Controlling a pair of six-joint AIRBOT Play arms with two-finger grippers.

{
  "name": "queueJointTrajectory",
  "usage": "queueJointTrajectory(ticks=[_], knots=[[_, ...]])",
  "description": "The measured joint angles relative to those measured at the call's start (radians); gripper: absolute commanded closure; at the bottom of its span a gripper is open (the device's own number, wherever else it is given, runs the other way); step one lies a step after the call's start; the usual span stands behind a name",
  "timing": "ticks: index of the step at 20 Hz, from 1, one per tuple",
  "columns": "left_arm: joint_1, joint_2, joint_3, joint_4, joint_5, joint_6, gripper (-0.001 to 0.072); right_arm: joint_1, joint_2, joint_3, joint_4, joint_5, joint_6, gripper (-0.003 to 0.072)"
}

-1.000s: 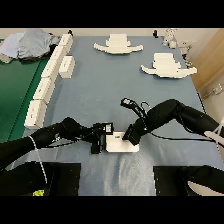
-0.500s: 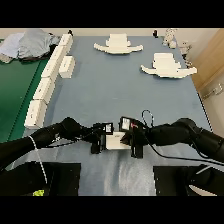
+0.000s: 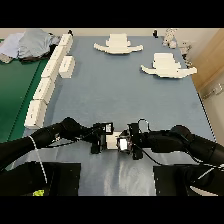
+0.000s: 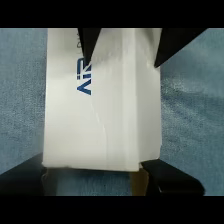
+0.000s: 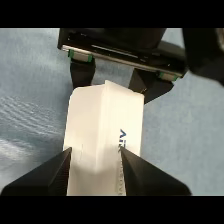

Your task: Fold the box.

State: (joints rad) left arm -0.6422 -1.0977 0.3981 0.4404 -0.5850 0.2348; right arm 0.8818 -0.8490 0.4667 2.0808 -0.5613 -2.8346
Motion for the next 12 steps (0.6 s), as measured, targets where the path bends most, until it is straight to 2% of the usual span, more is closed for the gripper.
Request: queueJointTrajectory(ticks=[12], knots=[[0.000, 0.000, 0.000, 0.000, 0.003, -0.001, 0.0281, 0.003, 0.011, -0.002, -0.019, 0.080, -0.072, 0.0221]])
